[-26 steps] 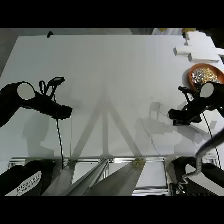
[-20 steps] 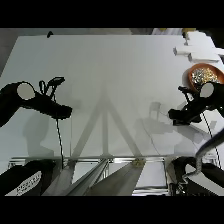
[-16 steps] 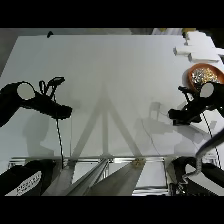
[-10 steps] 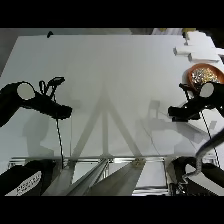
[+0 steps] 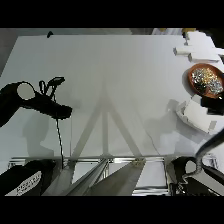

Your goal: Fold the box and place the chain.

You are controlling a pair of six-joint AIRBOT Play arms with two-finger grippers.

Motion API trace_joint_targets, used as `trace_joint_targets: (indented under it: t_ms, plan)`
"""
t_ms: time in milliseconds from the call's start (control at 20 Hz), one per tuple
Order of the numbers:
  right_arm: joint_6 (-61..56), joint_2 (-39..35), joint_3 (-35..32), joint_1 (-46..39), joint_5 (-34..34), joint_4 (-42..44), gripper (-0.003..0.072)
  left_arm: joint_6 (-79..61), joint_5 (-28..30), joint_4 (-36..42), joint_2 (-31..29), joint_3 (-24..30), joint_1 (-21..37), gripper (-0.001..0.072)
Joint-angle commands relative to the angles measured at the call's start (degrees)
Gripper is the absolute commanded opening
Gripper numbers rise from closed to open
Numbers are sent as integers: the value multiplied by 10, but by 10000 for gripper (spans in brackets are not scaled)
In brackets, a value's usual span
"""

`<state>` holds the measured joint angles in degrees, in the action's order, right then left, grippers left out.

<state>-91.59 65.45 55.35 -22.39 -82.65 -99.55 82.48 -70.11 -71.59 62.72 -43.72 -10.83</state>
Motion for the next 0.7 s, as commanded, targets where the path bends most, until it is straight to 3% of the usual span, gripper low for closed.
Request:
trace_joint_targets:
  t_ms: [0,50,100,150,250,300,650]
  plan:
    - [-18,0,13,-115,-27,-82,58,0,0,0,0,0,0,30]
    - [-17,0,13,-141,-25,-82,284,0,0,0,0,0,0,30]
    - [-8,0,13,-167,-26,-81,624,0,0,0,0,0,0,30]
    - [-10,1,13,-190,-27,-79,646,0,0,0,0,0,0,30]
    - [-6,6,13,-233,-40,-66,490,0,0,0,0,0,0,30]
    - [4,10,13,-252,-42,-56,474,0,0,0,0,0,0,30]
    - [48,97,11,-275,-11,-21,469,0,0,0,0,0,0,30]
